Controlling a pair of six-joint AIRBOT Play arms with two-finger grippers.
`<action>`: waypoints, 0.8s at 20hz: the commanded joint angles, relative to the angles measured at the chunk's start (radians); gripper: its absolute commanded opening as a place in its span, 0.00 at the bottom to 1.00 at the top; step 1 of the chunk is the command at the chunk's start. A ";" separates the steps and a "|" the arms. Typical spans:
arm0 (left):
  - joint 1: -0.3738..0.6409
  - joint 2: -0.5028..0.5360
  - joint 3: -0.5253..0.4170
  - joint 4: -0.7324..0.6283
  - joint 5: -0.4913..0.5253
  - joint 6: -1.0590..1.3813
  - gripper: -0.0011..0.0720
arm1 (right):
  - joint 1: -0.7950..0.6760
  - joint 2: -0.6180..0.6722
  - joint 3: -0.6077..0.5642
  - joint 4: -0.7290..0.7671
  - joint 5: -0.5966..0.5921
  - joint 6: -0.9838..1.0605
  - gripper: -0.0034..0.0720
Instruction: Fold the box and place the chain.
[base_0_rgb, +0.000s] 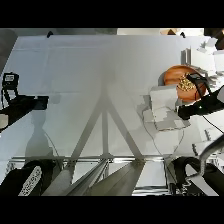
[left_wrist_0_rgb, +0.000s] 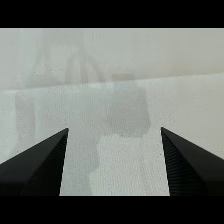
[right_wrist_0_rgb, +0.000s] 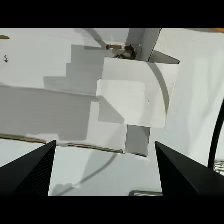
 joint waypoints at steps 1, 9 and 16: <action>0.000 0.000 0.001 0.000 0.000 0.000 0.89 | 0.043 -0.001 0.001 -0.008 0.015 0.006 0.96; 0.000 0.000 0.001 0.000 0.000 0.000 0.89 | 0.352 -0.002 0.000 -0.409 -0.040 0.180 0.96; 0.000 0.000 0.001 0.000 0.000 0.000 0.89 | 0.542 -0.171 0.000 -0.495 0.046 0.407 0.96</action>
